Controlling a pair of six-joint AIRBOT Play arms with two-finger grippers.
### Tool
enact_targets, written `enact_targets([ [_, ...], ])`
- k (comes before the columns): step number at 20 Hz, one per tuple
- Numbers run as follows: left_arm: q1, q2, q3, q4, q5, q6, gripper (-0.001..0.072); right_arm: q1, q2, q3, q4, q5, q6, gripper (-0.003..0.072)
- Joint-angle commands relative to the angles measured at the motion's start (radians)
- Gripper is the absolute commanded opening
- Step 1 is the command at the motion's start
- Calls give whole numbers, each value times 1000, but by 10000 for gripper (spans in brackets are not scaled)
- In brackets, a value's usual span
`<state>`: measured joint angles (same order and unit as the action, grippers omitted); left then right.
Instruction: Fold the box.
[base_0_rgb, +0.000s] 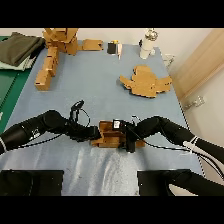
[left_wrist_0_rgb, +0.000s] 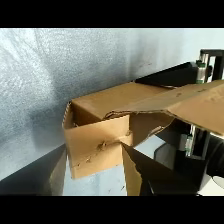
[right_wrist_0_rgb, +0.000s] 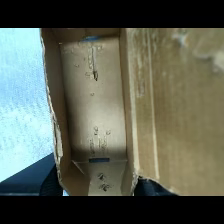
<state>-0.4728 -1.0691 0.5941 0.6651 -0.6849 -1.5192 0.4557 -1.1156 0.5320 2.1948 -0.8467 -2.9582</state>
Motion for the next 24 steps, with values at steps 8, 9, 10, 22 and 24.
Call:
enact_targets([
  [8, -35, -16, 19, 113, 23, -118, 532, 0, -1, 0, 0, 0, 0, 522],
  [9, -55, -16, 34, 193, 25, -193, 532, 0, -1, 0, 0, 0, 0, 522],
  [10, -72, -16, 45, 260, 25, -266, 532, 0, -1, 0, 0, 0, 0, 521],
  [22, -226, -106, 167, 534, -21, -580, 532, 0, -1, 0, 0, 0, 0, 521],
  [24, -243, -135, 215, 654, -117, -667, 532, 0, -1, 0, 0, 0, 0, 521],
])
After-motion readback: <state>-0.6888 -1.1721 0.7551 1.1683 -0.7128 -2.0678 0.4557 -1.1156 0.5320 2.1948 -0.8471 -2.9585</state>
